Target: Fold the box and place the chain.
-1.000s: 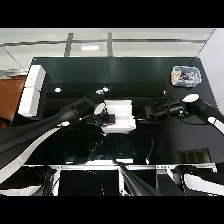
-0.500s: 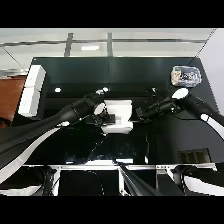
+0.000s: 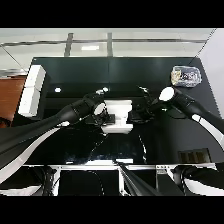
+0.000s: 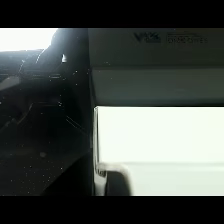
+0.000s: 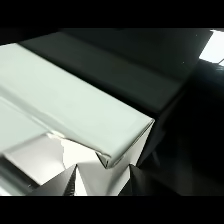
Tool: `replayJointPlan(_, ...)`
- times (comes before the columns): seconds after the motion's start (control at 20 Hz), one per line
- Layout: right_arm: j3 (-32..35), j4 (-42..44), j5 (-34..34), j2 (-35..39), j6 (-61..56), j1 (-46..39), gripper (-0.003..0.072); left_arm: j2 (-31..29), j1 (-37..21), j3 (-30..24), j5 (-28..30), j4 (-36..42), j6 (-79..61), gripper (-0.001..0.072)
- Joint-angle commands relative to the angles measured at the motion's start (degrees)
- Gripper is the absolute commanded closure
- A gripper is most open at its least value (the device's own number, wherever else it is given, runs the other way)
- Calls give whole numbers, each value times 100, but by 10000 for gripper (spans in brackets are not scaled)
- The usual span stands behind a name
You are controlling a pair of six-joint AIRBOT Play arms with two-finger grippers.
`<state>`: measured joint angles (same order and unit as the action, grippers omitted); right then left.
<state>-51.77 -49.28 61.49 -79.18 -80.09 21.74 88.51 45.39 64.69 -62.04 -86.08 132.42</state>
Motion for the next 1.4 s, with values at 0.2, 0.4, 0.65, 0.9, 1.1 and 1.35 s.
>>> replayJointPlan(0.2, -470, -2017, 35, -162, -2240, 789, 327, 4, -4, 4, -4, 0, -2, 680)
replayJointPlan(0.4, -857, -2549, 168, -328, -2896, 1239, 393, 4, -4, 4, -4, 0, -2, 680)
replayJointPlan(0.65, -1189, -3204, 446, -549, -3650, 1534, 394, 4, -4, 4, -4, 0, -2, 680)
replayJointPlan(0.9, -1202, -3241, 535, -811, -4015, 1694, 393, 4, -4, 4, -4, 0, -2, 681)
replayJointPlan(1.1, -1202, -3244, 538, -822, -4013, 1696, 668, 4, -4, 4, -7, 0, -2, 680)
replayJointPlan(1.35, -1202, -3209, 560, -817, -4013, 1696, 669, 4, -4, 4, -4, 0, -2, 680)
